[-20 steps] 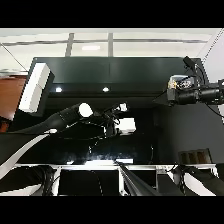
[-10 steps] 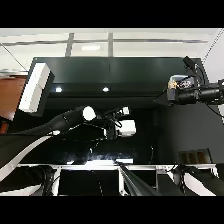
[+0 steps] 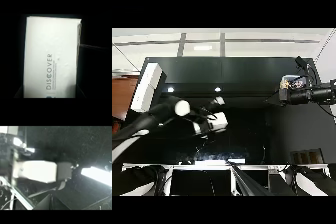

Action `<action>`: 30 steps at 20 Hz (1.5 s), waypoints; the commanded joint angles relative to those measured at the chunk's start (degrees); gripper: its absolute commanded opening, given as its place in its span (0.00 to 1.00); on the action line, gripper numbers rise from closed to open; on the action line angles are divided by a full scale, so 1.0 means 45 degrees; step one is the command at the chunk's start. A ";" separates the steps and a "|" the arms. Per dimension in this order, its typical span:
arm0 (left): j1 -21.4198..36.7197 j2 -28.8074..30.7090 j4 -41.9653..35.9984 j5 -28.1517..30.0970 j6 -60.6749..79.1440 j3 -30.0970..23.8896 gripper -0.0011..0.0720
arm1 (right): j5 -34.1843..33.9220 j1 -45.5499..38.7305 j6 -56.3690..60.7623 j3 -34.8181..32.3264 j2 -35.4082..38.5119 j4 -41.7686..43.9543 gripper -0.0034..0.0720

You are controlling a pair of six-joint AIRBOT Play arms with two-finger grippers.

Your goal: Fold the box and place the chain.

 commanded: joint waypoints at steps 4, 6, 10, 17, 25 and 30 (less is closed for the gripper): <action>0.4726 0.3633 0.1049 -0.2132 -0.2137 -0.1836 0.56 | -0.0044 0.0005 -0.0340 -0.0005 0.0005 -0.0049 0.08; 0.6810 0.4838 0.1020 -0.2584 -0.2147 -0.2652 0.56 | -0.0044 0.0005 -0.0656 -0.0005 0.0005 -0.0049 0.08; 1.0486 0.5979 0.1015 -0.3337 -0.2453 -0.3245 0.56 | -0.0053 0.0005 -0.0913 -0.0005 0.0005 -0.0049 0.08; 1.6300 0.5999 0.1020 -0.2302 -0.1399 -0.3235 0.56 | -0.0078 0.0005 -0.1030 -0.0005 0.0005 -0.0102 0.08; 1.8710 0.4337 -0.0641 -0.1093 0.3521 -0.3235 0.56 | -0.0520 0.0005 -0.0636 -0.0005 0.0005 -0.0092 0.08; 1.8763 0.2812 -0.1836 0.0019 0.4619 -0.3235 0.56 | -0.0515 0.0005 0.0000 -0.0005 0.0005 -0.0087 0.08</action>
